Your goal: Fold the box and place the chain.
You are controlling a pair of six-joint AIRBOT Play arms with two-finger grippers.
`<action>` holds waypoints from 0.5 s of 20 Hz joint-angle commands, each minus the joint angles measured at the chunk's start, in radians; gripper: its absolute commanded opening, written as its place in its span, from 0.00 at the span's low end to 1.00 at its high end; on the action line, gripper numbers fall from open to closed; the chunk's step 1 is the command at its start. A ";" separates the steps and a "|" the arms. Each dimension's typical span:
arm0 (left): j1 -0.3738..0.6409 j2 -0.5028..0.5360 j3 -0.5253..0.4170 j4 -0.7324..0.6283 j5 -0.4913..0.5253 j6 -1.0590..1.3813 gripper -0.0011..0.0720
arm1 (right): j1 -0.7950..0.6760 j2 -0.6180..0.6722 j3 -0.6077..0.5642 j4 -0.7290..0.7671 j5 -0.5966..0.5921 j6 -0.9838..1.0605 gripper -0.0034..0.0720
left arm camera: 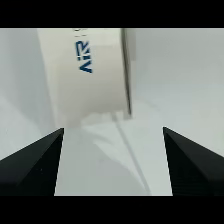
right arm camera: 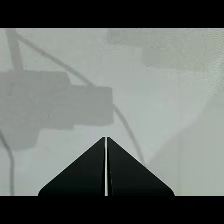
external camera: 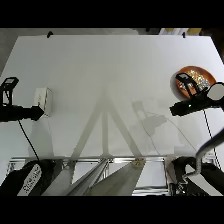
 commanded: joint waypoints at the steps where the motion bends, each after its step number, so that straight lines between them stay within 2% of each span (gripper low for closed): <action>1: -0.066 0.166 0.000 0.011 -0.097 -0.092 0.96 | -0.001 0.000 0.000 0.000 0.000 0.000 0.07; 5: -0.066 0.266 0.000 0.011 -0.191 -0.169 0.96 | -0.001 -0.001 0.000 0.000 0.000 0.000 0.07; 10: -0.066 0.286 0.000 0.010 -0.205 -0.171 0.96 | -0.001 -0.001 0.000 0.000 0.000 0.000 0.07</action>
